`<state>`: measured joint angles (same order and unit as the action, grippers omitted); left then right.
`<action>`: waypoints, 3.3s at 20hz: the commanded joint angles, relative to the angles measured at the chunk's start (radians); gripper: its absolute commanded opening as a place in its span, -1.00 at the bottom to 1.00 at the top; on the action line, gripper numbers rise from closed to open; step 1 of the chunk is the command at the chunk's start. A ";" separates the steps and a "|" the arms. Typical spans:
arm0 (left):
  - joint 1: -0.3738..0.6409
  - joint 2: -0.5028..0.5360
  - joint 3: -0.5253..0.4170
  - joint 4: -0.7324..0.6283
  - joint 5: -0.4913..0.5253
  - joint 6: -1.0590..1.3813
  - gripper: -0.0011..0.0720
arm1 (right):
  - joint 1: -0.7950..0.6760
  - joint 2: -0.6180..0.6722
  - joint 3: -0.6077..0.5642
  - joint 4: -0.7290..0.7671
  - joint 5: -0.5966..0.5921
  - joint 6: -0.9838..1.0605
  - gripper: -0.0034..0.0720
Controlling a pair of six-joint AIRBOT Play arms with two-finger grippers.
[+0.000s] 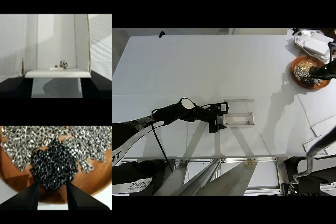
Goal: Fold the box and place the chain.
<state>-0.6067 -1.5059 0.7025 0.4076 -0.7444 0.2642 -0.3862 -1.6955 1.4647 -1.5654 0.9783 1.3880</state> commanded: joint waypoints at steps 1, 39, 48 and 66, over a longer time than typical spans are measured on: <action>0.000 0.000 0.000 0.000 0.000 0.000 -0.09 | -0.010 -0.066 0.026 0.011 -0.020 0.002 -0.04; 0.000 0.000 0.000 0.000 0.000 0.000 -0.09 | -0.014 0.240 0.025 0.062 0.305 -0.092 -0.88; 0.000 0.001 0.000 0.000 0.000 0.000 -0.09 | -0.012 0.257 0.016 0.431 0.742 -0.144 -0.88; 0.000 0.000 0.000 0.000 0.000 0.000 -0.09 | 0.446 0.541 -0.492 0.553 0.430 -0.146 -0.88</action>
<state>-0.6067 -1.5059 0.7025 0.4080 -0.7448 0.2638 -0.0013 -1.2095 1.0470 -1.0752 1.4845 1.2358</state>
